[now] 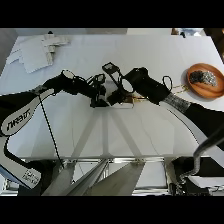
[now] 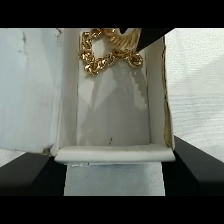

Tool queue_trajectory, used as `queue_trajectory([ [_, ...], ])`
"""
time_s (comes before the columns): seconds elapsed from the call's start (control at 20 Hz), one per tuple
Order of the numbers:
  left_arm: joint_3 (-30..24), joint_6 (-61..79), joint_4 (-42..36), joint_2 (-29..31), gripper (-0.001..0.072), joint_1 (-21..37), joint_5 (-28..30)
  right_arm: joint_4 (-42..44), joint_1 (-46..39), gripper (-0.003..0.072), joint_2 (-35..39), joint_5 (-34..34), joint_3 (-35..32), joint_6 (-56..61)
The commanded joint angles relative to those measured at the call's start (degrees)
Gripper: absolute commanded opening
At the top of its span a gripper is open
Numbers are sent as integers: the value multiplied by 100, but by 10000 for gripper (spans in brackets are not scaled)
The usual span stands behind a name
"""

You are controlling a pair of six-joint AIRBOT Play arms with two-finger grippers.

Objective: Fold the box and place the chain.

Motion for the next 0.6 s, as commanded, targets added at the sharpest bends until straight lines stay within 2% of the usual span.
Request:
queue_trajectory([
  [0.0,2,2,2,0,417,0,2,79,-28,164,7,61,0,24],
  [0.15,2,2,2,0,417,0,0,107,-31,205,243,129,0,-181],
  [0.3,2,2,2,0,417,0,0,-13,-72,207,741,415,0,-619],
  [0.4,2,2,2,0,417,0,0,-15,-280,265,1108,564,0,-748],
  [0.55,2,2,2,0,417,0,2,-103,-876,314,1484,890,0,-938],
])
